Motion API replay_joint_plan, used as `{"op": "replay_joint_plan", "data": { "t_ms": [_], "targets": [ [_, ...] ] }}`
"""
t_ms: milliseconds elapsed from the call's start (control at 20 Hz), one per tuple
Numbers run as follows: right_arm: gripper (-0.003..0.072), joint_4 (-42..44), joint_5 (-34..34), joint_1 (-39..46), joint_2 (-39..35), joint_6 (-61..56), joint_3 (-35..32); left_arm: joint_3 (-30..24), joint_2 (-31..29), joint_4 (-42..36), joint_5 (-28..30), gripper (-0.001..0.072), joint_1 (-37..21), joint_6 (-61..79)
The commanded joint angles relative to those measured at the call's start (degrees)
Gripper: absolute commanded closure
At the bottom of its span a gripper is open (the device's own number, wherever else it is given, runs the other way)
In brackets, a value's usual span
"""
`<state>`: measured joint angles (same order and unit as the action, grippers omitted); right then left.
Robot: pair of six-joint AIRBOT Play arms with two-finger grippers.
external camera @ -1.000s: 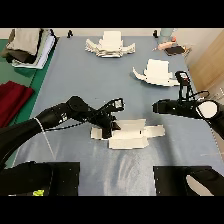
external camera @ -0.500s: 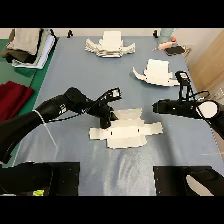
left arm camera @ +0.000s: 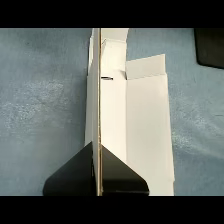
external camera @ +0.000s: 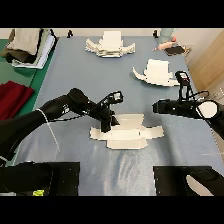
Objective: Fold the box.
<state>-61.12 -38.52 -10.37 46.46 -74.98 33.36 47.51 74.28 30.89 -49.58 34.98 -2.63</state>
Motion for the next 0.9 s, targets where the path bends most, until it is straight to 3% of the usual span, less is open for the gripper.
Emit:
{"op": "replay_joint_plan", "data": {
  "t_ms": [0,350,600,850],
  "targets": [
    [0.0685,0.02,-0.11,0.02,0.02,0.0,0.0,-1.31,0.28,0.39,0.02,0.0694,0.76,-0.46],
    [0.0684,0.02,-1.9,0.02,0.02,-0.02,0.0,-1.49,0.24,0.42,0.02,0.0692,0.63,-1.01],
    [0.0684,0.0,-9.18,0.02,0.0,-1.07,0.0,-1.36,0.24,0.85,0.11,0.0692,0.63,-0.92],
    [0.0684,0.02,-10.58,0.02,0.0,-1.07,0.0,1.57,0.24,5.4,-0.39,0.0692,0.63,-1.44]
  ]
}}
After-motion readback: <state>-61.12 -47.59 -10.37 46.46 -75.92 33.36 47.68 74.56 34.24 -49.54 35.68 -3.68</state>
